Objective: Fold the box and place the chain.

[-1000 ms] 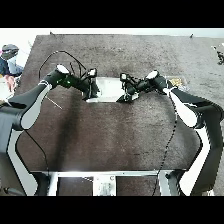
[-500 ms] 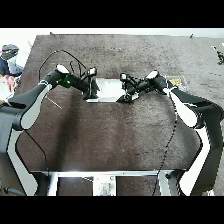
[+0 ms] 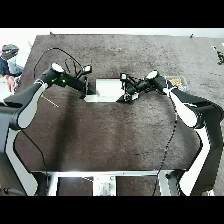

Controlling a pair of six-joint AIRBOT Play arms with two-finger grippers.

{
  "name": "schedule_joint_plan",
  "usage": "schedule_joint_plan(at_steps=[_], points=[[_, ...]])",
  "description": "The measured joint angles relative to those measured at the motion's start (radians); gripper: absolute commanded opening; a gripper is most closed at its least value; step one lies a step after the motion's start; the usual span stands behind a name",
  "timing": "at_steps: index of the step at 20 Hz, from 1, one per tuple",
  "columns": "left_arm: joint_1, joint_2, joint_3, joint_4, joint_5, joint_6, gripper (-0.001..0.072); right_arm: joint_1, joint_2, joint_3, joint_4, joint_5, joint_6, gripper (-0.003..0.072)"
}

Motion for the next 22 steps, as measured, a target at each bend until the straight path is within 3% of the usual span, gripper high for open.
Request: schedule_joint_plan(at_steps=[6, 12, 17, 22], points=[[0.043, 0.089, 0.008, -0.021, -0.019, -0.142, 0.0006, 0.000, 0.000, 0.000, -0.001, 0.000, 0.000, 0.0476], [0.151, 0.164, -0.007, -0.025, -0.009, -0.509, 0.0007, 0.000, 0.000, 0.000, -0.001, 0.000, 0.000, 0.0476], [0.198, 0.175, -0.106, -0.005, 0.058, -0.775, 0.0008, 0.000, 0.000, 0.000, -0.002, 0.000, 0.000, 0.0476], [0.209, 0.177, -0.242, 0.000, 0.137, -0.887, 0.0009, 0.000, 0.000, 0.000, -0.002, 0.000, 0.000, 0.0476]])
